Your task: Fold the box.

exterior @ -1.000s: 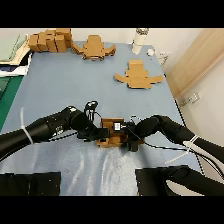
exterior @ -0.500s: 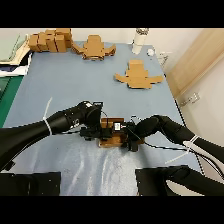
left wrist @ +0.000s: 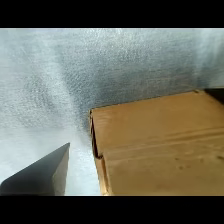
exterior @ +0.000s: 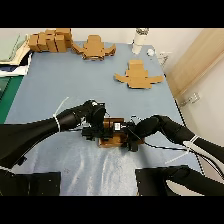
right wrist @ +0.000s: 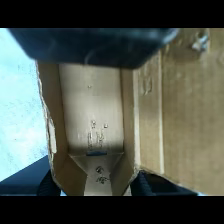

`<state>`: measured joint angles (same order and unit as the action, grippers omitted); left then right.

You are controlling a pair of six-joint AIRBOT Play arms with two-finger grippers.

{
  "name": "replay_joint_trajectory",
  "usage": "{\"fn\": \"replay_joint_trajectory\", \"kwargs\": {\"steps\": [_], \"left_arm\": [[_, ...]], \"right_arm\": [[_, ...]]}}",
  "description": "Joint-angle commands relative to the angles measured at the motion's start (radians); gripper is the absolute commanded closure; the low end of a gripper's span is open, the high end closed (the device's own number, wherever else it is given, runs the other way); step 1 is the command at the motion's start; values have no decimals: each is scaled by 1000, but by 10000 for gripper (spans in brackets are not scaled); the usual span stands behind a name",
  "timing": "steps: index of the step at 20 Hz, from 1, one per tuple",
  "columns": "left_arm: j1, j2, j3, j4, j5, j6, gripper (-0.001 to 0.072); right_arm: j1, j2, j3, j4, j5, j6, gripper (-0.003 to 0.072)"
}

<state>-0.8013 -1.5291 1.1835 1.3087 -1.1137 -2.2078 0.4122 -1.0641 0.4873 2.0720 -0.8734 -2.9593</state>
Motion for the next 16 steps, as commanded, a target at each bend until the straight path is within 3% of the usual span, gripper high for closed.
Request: {"fn": "replay_joint_trajectory", "kwargs": {"steps": [1, 3, 5, 7, 10, 15, 16], "left_arm": [[-9, -11, 3, 5, 13, 1, 251], [-16, -12, 6, 8, 34, -1, 251], [-31, -29, 21, 8, 38, -8, 307], [-50, -55, 44, 13, 35, -9, 307], [-72, -69, 64, 126, -23, -76, 308], [-72, -69, 64, 135, -38, -106, 311], [-72, -69, 64, 135, -38, -114, 523]], "right_arm": [[1, -1, 1, 0, 0, 0, 207], [1, -1, 1, 0, 0, 0, 207], [1, -1, 1, 0, 0, 0, 207], [1, -1, 0, 0, 0, 0, 207], [1, -1, 1, 0, 0, 0, 207], [1, -1, 1, 0, 0, 0, 207], [1, -1, 1, 0, 0, 0, 207]]}}
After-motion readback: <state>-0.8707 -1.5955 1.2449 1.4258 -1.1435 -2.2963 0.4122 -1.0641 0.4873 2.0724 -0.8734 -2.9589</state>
